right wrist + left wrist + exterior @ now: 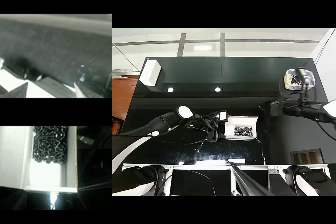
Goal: Fold the box and place the chain.
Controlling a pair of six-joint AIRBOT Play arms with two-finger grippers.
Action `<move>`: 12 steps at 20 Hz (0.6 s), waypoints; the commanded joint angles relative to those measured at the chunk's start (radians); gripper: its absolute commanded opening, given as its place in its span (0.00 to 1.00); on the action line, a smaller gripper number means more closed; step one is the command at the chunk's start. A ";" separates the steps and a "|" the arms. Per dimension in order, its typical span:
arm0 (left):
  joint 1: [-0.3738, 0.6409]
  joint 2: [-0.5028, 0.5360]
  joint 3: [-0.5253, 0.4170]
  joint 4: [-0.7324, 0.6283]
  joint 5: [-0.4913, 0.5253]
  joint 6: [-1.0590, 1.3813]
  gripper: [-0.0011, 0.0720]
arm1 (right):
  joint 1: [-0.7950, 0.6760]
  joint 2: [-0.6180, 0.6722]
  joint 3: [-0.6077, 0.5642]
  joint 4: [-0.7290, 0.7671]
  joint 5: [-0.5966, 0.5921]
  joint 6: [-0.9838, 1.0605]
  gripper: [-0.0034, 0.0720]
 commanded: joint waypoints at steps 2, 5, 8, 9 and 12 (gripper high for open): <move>0.000 -0.001 0.001 0.000 0.001 0.000 0.46 | 0.120 -0.153 0.031 0.000 0.056 -0.338 0.98; 0.000 -0.001 0.001 0.000 0.002 -0.001 0.46 | 0.140 -0.152 0.032 -0.009 0.121 -0.583 0.98; 0.000 -0.001 0.001 0.000 0.002 -0.002 0.46 | 0.140 -0.152 0.032 -0.031 0.183 -0.620 0.98; 0.000 -0.001 0.001 0.000 0.002 -0.002 0.46 | 0.142 -0.152 0.031 -0.058 0.204 -0.619 0.98; 0.000 -0.001 0.001 0.000 0.002 -0.002 0.46 | 0.176 -0.152 0.026 -0.121 0.214 -0.611 0.98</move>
